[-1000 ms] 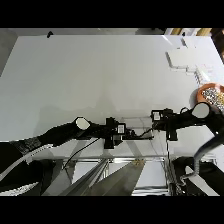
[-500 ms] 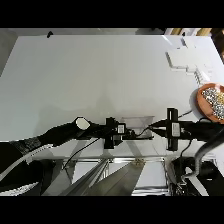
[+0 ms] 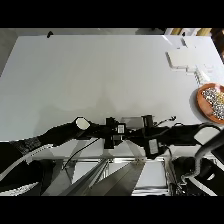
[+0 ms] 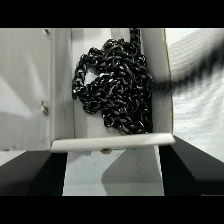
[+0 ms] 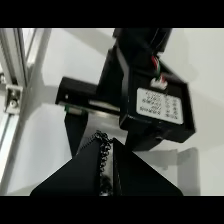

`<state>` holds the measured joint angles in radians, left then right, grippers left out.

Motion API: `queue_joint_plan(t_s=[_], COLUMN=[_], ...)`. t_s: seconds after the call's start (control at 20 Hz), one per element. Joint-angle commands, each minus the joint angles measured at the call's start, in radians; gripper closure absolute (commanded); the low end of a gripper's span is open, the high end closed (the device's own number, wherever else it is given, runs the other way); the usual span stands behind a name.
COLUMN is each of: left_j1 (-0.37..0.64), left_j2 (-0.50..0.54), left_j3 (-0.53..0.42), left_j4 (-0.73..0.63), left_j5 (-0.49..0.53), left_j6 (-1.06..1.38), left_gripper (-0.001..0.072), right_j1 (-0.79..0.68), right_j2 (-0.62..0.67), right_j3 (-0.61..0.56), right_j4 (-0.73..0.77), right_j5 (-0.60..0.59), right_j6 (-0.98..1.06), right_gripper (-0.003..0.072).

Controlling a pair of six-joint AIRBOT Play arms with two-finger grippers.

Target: Fold the box and place the chain.

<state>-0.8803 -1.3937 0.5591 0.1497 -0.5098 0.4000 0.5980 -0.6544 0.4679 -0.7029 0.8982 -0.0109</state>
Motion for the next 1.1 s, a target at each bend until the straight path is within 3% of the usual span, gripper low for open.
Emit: queue_joint_plan(t_s=[0.0,0.2,0.3,0.45,0.6,0.65,0.8,1.05], left_j1=[0.0,0.0,0.0,0.0,0.0,0.0,0.0,0.0], left_j2=[0.001,0.001,0.001,0.001,0.001,0.001,0.001,0.001], left_j3=[0.0,0.0,0.0,0.0,0.0,0.0,0.0,0.0], left_j4=[0.0,0.0,0.0,0.0,0.0,0.0,0.0,0.0], left_j5=[0.0,0.0,0.0,0.0,-0.002,-0.002,-0.002,-0.002], left_j6=[0.0,0.0,0.0,0.0,0.0,0.0,0.0,0.0], left_gripper=[0.0503,0.0503,0.0503,0.0503,0.0503,0.0503,0.0503,0.0503], right_j1=[0.054,-0.023,-0.125,-0.332,-0.49,-0.507,-0.505,-0.505], right_j2=[-0.097,-0.009,0.062,0.097,0.03,-0.016,-0.151,-0.269], right_j3=[0.002,0.048,0.057,0.055,0.017,0.005,0.002,0.001], right_j4=[-0.145,-0.308,-0.379,-0.472,-0.459,-0.443,-0.451,-0.385], right_j5=[-0.081,0.057,0.168,0.326,0.264,0.236,0.234,0.23], right_j6=[0.079,0.169,0.169,0.163,0.05,0.05,0.02,-0.125], right_gripper=[0.0555,0.0552,0.0548,0.0485,0.0463,0.0383,0.0383,0.0424])
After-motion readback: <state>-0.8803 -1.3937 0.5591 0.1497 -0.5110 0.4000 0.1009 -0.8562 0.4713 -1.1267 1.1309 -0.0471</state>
